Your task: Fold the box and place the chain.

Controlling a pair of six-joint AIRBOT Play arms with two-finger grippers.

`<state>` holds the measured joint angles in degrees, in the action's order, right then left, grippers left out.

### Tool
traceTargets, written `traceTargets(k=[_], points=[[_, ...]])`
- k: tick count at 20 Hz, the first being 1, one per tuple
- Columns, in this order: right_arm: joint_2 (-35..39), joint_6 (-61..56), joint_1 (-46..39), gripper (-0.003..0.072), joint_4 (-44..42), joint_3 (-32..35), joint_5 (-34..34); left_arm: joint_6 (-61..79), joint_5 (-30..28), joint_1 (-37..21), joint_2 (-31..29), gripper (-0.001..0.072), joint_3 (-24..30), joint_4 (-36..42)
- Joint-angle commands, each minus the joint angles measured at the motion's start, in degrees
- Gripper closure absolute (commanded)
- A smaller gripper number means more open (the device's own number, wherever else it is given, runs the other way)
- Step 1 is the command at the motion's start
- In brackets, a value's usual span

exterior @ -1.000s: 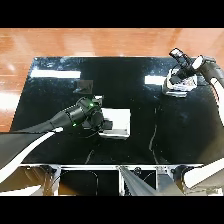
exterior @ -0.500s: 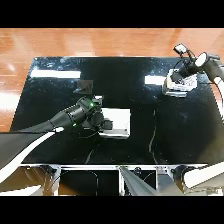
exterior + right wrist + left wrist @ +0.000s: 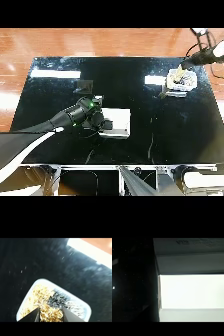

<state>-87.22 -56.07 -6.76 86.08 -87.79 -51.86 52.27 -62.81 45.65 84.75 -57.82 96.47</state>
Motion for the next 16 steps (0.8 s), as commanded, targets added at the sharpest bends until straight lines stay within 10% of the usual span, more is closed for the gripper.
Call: traceTargets(k=[1, 16], points=[[5.6, -1.7, 0.0, 0.0675, 0.1, -0.2, -0.2, 0.0, 0.0, 0.0, 0.0, 0.0692, 0.0, -0.2], [32.4, -3.4, 3.8, 0.0658, -10.8, -0.1, -16.9, 0.4, 0.0, 0.0, 0.0, 0.0692, 0.0, -1.3]])
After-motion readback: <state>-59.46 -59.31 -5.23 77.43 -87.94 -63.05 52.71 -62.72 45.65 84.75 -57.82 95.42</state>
